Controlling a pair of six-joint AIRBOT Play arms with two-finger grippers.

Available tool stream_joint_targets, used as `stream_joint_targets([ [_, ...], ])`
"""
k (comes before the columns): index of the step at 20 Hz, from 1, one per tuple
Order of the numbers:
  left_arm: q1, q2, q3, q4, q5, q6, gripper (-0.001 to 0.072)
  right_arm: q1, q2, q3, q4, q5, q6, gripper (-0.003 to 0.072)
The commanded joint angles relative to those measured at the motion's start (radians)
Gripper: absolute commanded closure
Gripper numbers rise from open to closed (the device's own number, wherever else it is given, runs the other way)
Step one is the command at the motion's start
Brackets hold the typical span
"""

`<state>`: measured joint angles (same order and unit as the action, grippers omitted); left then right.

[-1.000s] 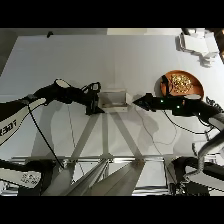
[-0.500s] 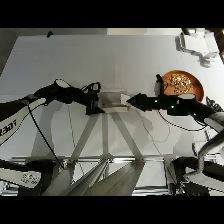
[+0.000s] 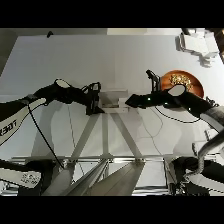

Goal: Fold the box and place the chain.

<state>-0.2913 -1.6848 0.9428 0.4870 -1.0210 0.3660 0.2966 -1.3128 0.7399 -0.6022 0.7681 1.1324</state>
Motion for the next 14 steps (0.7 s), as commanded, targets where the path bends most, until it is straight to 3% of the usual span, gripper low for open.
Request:
stream_joint_targets([
  [1, 0.001, 0.000, 0.000, 0.000, 0.000, 0.000, 0.0523, 0.044, -0.001, 0.033, -0.163, -0.082, 0.131, 0.0255],
  [6, 0.001, 0.000, 0.000, 0.000, 0.000, 0.000, 0.0523, 0.103, -0.001, 0.063, -0.343, -0.090, 0.264, 0.0256],
  [10, 0.001, 0.000, 0.000, 0.000, 0.000, 0.000, 0.0523, 0.163, -0.001, 0.109, -0.592, -0.073, 0.447, 0.0253],
  [14, 0.001, 0.000, 0.000, 0.000, 0.000, 0.000, 0.0523, 0.225, -0.007, 0.141, -0.618, -0.069, 0.474, 0.0251],
])
